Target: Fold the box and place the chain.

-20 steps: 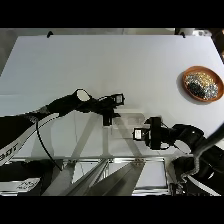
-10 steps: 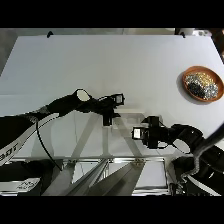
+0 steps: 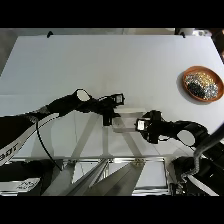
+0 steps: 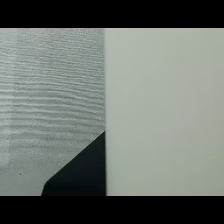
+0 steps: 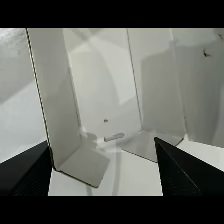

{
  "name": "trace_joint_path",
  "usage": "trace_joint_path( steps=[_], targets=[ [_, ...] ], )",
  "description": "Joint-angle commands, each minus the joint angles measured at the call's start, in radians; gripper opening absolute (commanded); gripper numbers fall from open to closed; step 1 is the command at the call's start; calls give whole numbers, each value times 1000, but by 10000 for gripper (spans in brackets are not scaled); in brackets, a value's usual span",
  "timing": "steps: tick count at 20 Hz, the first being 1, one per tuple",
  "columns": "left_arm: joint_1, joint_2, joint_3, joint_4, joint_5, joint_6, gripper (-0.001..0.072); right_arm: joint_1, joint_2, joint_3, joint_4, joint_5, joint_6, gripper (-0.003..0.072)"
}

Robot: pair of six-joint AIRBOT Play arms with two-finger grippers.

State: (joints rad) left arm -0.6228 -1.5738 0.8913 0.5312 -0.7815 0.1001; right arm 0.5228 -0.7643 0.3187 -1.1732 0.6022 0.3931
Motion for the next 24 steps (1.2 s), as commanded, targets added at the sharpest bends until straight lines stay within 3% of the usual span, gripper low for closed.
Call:
trace_joint_path(
  steps=[1,7,19,24],
  targets=[
    [0,0,0,0,0,1,10,-66,0,5,85,28,-126,695],
    [0,0,0,0,0,1,10,-163,0,5,217,45,-272,696],
    [0,0,0,0,0,1,10,-201,-5,5,369,34,-447,693],
    [0,0,0,0,0,1,10,-259,-96,8,417,100,-462,693]
  ],
)
